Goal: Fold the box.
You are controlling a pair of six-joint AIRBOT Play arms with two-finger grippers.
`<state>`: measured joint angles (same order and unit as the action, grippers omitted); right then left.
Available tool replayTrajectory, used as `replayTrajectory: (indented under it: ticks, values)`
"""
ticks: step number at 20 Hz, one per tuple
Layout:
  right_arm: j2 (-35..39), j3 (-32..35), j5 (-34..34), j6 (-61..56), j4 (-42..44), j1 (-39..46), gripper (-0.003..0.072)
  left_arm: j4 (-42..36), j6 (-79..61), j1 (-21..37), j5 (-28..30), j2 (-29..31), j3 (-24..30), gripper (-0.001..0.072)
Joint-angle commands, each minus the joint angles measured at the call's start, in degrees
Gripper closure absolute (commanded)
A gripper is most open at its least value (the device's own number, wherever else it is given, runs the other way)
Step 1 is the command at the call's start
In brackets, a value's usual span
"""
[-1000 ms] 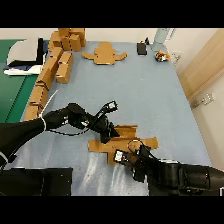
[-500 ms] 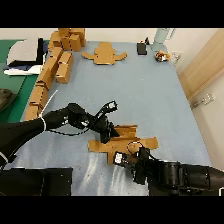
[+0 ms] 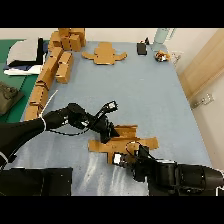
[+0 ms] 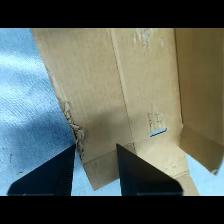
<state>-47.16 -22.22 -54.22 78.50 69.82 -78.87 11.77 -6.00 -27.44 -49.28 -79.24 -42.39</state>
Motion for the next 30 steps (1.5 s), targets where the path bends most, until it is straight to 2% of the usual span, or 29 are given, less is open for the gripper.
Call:
replayTrajectory:
  ticks: [1,5,9,17,22,23,24,27,30]
  values:
    - [-0.5,0.0,0.2,0.0,-1.0,0.0,0.0276,0.0,0.0,0.0,0.0,0.0,0.0,0.0696]
    - [1.5,-0.1,0.0,-5.4,-5.7,-0.1,0.0276,0.0,0.0,0.0,0.0,0.0,0.0,0.0695]
    - [3.3,-0.1,-1.9,-16.1,-15.7,0.0,0.0276,0.0,0.0,0.0,0.0,0.0,0.0,0.0696]
    - [4.0,-0.2,-1.8,-16.6,-10.4,-0.1,0.0275,0.0,0.0,0.0,0.0,0.0,0.0,0.0695]
    - [4.0,-0.2,-1.8,-16.6,-10.8,-0.1,0.0275,0.0,0.0,0.0,0.0,0.0,0.0,0.0695]
    - [4.0,-0.2,-1.8,-16.6,-11.6,-0.1,0.0228,0.0,0.0,0.0,0.0,0.0,0.0,0.0695]
    - [4.0,-0.2,-2.0,-16.6,-13.2,0.0,-0.0032,0.0,0.0,0.0,0.0,0.0,0.0,0.0696]
    - [4.2,-0.2,-1.5,-16.6,-18.9,1.3,-0.0029,0.0,0.0,0.0,0.0,0.0,0.0,0.0695]
    - [5.0,-0.2,-0.5,-16.5,-18.3,2.9,-0.0028,0.0,0.0,0.0,0.0,0.0,0.0,0.0695]
